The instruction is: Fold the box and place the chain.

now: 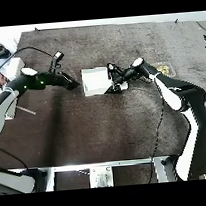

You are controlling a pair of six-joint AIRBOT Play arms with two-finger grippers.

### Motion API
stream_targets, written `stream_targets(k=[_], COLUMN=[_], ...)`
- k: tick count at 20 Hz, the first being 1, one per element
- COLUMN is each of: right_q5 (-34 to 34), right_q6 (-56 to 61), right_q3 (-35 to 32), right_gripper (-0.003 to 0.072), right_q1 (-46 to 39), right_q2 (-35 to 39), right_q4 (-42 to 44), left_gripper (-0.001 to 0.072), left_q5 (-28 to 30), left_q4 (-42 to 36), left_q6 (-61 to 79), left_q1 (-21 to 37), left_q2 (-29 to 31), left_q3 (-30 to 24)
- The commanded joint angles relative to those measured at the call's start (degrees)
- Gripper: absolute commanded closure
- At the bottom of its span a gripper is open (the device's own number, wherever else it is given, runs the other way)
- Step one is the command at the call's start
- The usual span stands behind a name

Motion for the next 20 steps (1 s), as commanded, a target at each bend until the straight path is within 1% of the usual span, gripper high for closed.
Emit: stream_targets(k=[1, 2, 3, 4, 6, 9, 17, 20], right_q5=[0.0, 0.0, 0.0, 0.0, 0.0, 0.0, 0.0, 0.0], right_q6=[0.0, 0.0, 0.0, 0.0, 0.0, 0.0, 0.0, 0.0], right_q3=[0.0, 0.0, 0.0, 0.0, 0.0, 0.0, 0.0, 0.0], right_gripper=[0.0253, 0.0253, 0.0253, 0.0253, 0.0253, 0.0253, 0.0253, 0.0253], right_q1=[0.0, 0.0, 0.0, 0.0, 0.0, 0.0, 0.0, 0.0], right_q2=[0.0, 0.0, 0.0, 0.0, 0.0, 0.0, 0.0, 0.0], right_q4=[0.0, 0.0, 0.0, 0.0, 0.0, 0.0, 0.0, 0.0], left_gripper=[0.0098, 0.0096, -0.0003, -0.0011, -0.0011, -0.0011, -0.0011, -0.0011], left_q5=[-10.3, -10.7, -11.6, -12.9, -15.1, -16.8, -16.6, -14.6], left_q4=[-1.9, -1.6, -1.5, -1.5, -1.6, -2.0, -1.9, -1.9], left_q6=[13.8, 18.9, 25.3, 30.5, 35.9, 36.5, 36.9, 36.9], left_q1=[3.1, 3.1, 2.6, 2.2, 1.5, 0.0, -1.1, -2.1], left_q2=[-9.5, -11.0, -12.0, -12.8, -14.2, -15.2, -15.3, -15.3], left_q3=[9.8, 10.6, 10.6, 10.5, 10.5, 10.5, 10.5, 10.5])
